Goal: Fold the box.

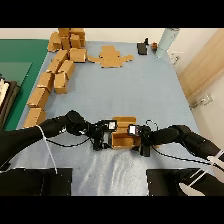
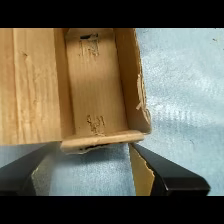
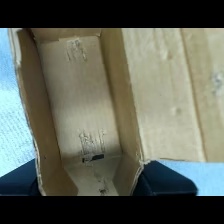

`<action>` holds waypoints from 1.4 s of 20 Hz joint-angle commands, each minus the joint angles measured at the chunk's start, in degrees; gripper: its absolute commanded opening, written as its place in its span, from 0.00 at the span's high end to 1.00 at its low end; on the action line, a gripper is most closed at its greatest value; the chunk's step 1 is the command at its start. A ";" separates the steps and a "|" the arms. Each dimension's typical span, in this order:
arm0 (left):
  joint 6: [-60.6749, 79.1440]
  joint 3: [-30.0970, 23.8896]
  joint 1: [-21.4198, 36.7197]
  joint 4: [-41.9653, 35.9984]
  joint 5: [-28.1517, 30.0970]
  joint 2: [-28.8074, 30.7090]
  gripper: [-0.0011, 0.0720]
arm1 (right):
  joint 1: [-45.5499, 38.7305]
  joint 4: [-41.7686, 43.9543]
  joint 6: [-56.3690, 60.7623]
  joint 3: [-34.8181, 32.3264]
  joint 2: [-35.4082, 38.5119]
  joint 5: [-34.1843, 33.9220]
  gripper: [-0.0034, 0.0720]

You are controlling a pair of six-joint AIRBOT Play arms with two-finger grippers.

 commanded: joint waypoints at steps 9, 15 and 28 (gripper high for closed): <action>0.37 -2.78 -0.20 -3.02 0.63 3.76 0.03 | 0.04 0.02 0.04 -0.04 0.00 0.00 0.21; 0.39 -4.55 -0.22 -6.71 0.72 3.78 0.02 | 0.04 0.02 0.04 -0.04 0.00 0.00 0.21; 0.39 -4.52 -3.78 -9.49 6.21 3.45 0.03 | 0.07 0.02 0.04 -0.04 0.00 0.02 0.21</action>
